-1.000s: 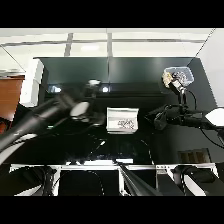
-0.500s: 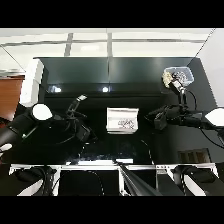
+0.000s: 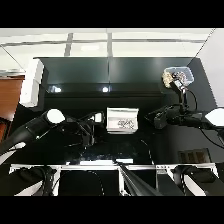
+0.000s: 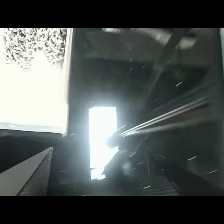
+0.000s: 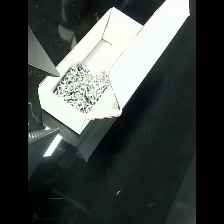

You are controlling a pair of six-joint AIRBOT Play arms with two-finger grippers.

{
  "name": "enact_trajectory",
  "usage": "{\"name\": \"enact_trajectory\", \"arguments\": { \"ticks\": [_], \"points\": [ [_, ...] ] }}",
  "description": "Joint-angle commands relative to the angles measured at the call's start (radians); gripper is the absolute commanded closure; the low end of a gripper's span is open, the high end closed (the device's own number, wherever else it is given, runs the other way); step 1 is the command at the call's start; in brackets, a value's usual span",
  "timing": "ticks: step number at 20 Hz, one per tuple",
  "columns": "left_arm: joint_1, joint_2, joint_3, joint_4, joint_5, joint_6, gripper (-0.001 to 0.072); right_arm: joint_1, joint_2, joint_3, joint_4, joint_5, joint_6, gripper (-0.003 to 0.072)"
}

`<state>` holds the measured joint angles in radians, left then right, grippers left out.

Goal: Fold the box and place the chain.

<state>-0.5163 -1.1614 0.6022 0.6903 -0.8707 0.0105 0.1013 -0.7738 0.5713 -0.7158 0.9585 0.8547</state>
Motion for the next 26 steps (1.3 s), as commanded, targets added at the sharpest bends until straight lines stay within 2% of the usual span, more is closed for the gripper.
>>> {"name": "enact_trajectory", "arguments": {
  "ticks": [1, 8, 17, 26],
  "points": [
    [0.021, -0.072, 0.034, 0.0, 0.03, 0.082, -0.0002, 0.0, 0.0, 0.001, 0.001, -0.001, 0.021, 0.0307],
    [0.029, -0.195, 0.109, -0.023, 0.032, 0.101, -0.0002, 0.0, 0.001, 0.001, 0.0, -0.001, 0.024, 0.0307],
    [0.029, -0.232, 0.116, -0.053, 0.092, 0.114, -0.0002, 0.0, 0.0, 0.001, 0.0, -0.001, 0.024, 0.0307],
    [0.028, -0.251, 0.153, -0.055, 0.085, 0.147, -0.0002, 0.0, 0.0, 0.0, 0.0, -0.005, 0.024, 0.0307]
  ]
}}
